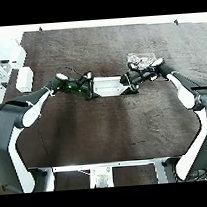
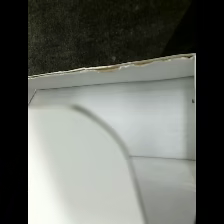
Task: Fold the box and place the chain.
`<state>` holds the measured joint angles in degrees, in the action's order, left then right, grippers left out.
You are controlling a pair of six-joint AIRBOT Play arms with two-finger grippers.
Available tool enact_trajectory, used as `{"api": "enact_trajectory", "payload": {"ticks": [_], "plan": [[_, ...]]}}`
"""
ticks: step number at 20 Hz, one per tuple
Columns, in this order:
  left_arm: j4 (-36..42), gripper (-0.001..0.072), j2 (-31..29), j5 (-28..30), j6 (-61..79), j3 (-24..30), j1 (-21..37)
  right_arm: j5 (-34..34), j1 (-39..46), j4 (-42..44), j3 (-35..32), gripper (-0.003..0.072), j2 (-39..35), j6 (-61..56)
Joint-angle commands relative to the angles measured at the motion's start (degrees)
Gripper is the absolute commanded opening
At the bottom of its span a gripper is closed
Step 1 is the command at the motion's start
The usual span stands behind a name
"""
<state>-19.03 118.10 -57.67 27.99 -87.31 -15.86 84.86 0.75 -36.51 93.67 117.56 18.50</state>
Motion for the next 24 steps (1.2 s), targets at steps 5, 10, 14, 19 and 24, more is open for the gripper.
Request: {"api": "enact_trajectory", "payload": {"ticks": [5, 10, 14, 19, 24], "plan": [[-0.02, 0.0404, -0.02, 0.13, -0.07, -0.02, 0.04, 0.92, 4.92, -2.51, 0.04, 0.0685, -8.09, -3.45], [-0.02, 0.0404, -0.02, 0.15, -0.07, -0.02, 0.04, 5.44, 4.9, -0.96, -1.11, 0.0047, -9.22, -5.05], [-0.02, 0.0404, -0.02, 0.13, -0.07, -0.02, 0.04, 2.95, 0.04, 3.43, -6.67, 0.0017, -9.2, -6.1], [0.0, 0.0404, -0.02, 0.02, -0.11, -0.02, 0.04, -5.64, -0.92, 14.58, -6.78, 0.0016, -9.22, -8.02], [0.0, 0.0404, -0.02, -0.02, -0.59, -0.02, 0.04, -11.43, -1.05, 14.4, -4.33, 0.0017, -9.14, -11.63]]}}
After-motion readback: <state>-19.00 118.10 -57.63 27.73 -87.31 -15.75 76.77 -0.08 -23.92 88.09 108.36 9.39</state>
